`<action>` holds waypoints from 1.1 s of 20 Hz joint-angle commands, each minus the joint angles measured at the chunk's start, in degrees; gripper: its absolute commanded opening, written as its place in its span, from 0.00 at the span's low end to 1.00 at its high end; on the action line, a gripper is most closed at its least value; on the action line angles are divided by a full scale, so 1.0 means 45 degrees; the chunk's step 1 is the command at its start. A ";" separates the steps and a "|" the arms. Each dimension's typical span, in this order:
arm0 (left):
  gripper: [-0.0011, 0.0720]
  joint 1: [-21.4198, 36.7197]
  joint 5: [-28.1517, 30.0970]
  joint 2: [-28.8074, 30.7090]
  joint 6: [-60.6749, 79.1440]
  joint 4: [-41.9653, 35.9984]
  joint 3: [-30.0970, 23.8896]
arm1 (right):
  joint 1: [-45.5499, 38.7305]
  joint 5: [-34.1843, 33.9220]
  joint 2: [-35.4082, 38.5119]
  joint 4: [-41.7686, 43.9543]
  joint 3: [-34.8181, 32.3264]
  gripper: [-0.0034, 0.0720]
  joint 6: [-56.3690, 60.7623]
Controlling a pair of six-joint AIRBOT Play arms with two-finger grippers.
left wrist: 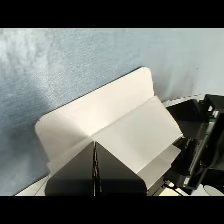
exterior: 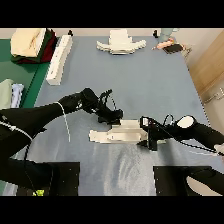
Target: Fold the box.
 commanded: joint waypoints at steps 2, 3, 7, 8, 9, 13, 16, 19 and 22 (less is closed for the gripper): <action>0.03 0.0029 -0.0112 0.0539 0.0967 0.0005 0.0529 | 0.0010 0.0000 -0.0010 0.0005 0.0010 0.74 0.0000; 0.03 0.0126 -0.0219 0.1010 0.1151 0.0155 0.0525 | 0.0010 0.0000 -0.0005 0.0010 0.0010 0.74 0.0000; 0.03 0.0573 -0.1506 0.3439 0.1729 0.1923 0.0175 | 0.0010 0.0000 -0.0010 0.0005 0.0010 0.74 0.0000; 0.03 0.0583 -0.1880 0.4095 0.1875 0.2501 0.0039 | 0.0010 0.0000 -0.0005 0.0005 0.0010 0.74 0.0000; 0.03 0.0568 -0.2191 0.4789 0.1909 0.3133 -0.0112 | 0.0005 0.0000 -0.0005 0.0005 0.0010 0.74 0.0000; 0.03 0.0568 -0.2487 0.7179 0.3395 0.4435 -0.0962 | 0.0010 0.0000 -0.0005 0.0005 0.0010 0.74 0.0000; 0.04 0.0573 -0.3026 0.8344 0.7864 0.4352 -0.1783 | 0.0010 0.0000 -0.0005 0.0005 0.0010 0.74 0.0000; 0.40 0.1151 -0.2764 0.8680 1.0409 0.4090 -0.3157 | 0.0010 0.0000 -0.0005 0.0005 0.0010 0.74 0.0000; 0.97 0.1311 -0.0855 0.8310 1.2959 0.3633 -0.4862 | 0.0010 0.0000 -0.0010 0.0005 0.0010 0.74 0.0000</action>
